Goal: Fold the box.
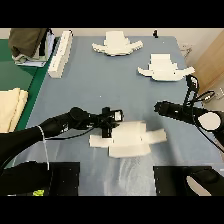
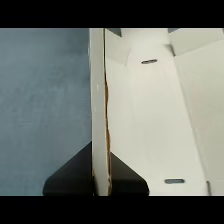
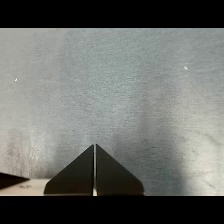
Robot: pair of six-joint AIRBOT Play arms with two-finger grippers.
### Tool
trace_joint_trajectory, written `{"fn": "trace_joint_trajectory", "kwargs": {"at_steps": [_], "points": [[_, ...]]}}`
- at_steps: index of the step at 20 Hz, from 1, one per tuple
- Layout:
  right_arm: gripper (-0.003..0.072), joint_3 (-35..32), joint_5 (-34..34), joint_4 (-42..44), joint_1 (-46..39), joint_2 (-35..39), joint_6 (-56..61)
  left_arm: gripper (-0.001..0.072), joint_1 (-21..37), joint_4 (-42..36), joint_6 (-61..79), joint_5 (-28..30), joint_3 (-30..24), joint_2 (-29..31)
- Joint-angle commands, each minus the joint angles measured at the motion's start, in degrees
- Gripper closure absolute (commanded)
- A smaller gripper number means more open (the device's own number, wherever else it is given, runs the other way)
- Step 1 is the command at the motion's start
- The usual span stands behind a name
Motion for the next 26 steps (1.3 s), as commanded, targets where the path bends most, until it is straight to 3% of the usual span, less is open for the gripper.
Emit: {"fn": "trace_joint_trajectory", "kwargs": {"at_steps": [1, 9, 14, 18, 22, 26], "points": [[0.0668, 0.07, -0.09, 0.0, 0.07, 0.02, 0.0, 0.0696, -1.07, -0.46, -0.74, 1.31, -0.9, -0.72], [0.0668, 0.07, -0.46, 0.02, 0.07, 0.02, -0.44, 0.0695, 0.61, -0.39, -5.49, 0.48, 1.22, 4.98], [0.0668, 0.07, -1.4, 0.09, 0.07, 0.02, -0.61, 0.0695, 7.76, 1.2, -6.36, -5.99, 8.46, 4.61], [0.0668, 0.07, -1.38, 0.13, 0.07, 0.02, -0.98, 0.0696, 8.0, 6.56, -9.11, -9.51, 9.03, 3.02], [0.0668, 0.07, -1.38, 0.13, 0.07, 0.02, -1.03, 0.0696, 4.04, 6.8, -7.17, -1.4, 6.75, 2.36], [0.0668, 0.07, -1.38, 0.13, 0.07, 0.02, -1.03, 0.0696, 3.37, 6.95, -7.06, -0.59, 6.56, 2.36]]}}
